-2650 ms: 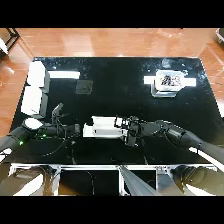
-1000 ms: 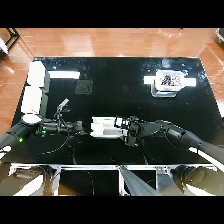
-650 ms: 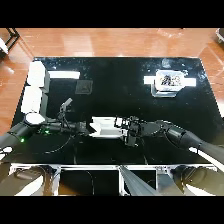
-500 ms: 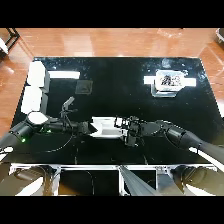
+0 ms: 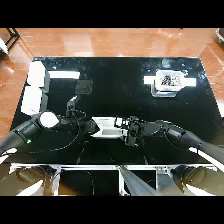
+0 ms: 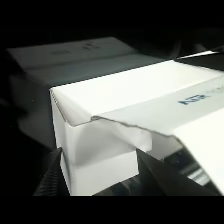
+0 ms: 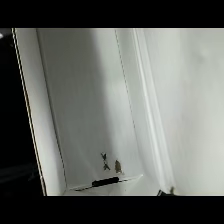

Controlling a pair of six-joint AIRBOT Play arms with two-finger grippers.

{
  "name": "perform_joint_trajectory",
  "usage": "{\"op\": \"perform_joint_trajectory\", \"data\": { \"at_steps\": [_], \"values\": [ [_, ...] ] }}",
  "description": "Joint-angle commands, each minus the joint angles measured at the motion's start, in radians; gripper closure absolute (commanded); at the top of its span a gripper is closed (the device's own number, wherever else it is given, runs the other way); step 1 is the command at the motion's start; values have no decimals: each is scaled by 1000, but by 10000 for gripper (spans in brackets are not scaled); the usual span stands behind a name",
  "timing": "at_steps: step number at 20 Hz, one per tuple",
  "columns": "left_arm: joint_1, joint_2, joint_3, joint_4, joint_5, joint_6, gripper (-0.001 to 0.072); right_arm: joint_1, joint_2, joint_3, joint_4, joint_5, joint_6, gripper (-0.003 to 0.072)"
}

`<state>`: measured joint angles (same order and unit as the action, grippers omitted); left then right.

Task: Fold the box and place the chain.

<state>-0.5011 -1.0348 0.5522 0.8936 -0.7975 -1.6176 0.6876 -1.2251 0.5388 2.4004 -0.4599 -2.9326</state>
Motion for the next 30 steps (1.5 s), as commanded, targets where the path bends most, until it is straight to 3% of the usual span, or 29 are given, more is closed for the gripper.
{"op": "perform_joint_trajectory", "data": {
  "at_steps": [1,5,11,20,23,30],
  "values": [
    [-89,1,6,149,84,-209,135,0,0,0,0,0,1,437],
    [-169,1,6,303,121,-400,136,0,0,0,0,0,1,436],
    [-211,-16,41,410,101,-496,138,0,0,0,0,4,5,436],
    [-303,-155,176,632,-66,-667,154,0,0,0,0,4,5,436],
    [-344,-211,234,709,-166,-697,153,0,0,0,0,4,4,436],
    [-364,-283,330,750,-212,-698,154,0,0,0,0,3,5,436]
  ]
}}
